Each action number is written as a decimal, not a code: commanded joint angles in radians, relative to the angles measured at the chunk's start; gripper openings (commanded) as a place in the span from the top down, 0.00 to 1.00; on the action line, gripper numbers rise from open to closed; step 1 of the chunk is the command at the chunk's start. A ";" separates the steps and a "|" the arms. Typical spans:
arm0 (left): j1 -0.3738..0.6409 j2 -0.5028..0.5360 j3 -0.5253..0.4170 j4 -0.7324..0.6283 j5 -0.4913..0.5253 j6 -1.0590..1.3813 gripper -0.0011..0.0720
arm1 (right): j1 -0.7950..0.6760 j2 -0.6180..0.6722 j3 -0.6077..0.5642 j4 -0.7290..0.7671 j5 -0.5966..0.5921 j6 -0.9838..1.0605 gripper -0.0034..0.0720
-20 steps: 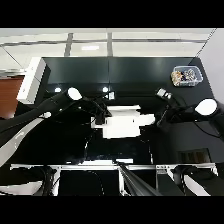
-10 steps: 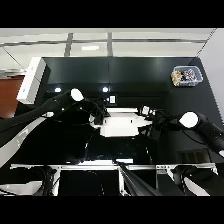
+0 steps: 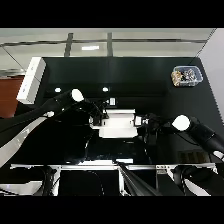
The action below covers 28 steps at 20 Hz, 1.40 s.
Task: Fold the box and place the chain.
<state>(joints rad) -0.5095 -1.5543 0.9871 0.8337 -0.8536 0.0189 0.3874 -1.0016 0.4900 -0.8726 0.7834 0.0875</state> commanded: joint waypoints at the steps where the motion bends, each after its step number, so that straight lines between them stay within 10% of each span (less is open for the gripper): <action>1: 0.000 -0.001 0.000 0.002 -0.015 0.000 0.94 | 0.008 -0.018 0.000 0.056 0.015 -0.098 0.07; 28: 0.000 -0.001 0.000 -0.002 -0.017 0.000 0.94 | -0.060 -0.095 0.119 0.292 -0.106 -0.232 0.07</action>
<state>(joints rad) -0.5095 -1.5551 0.9871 0.8322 -0.8707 0.0189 0.3374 -1.0882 0.6060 -0.6586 0.6769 -0.1024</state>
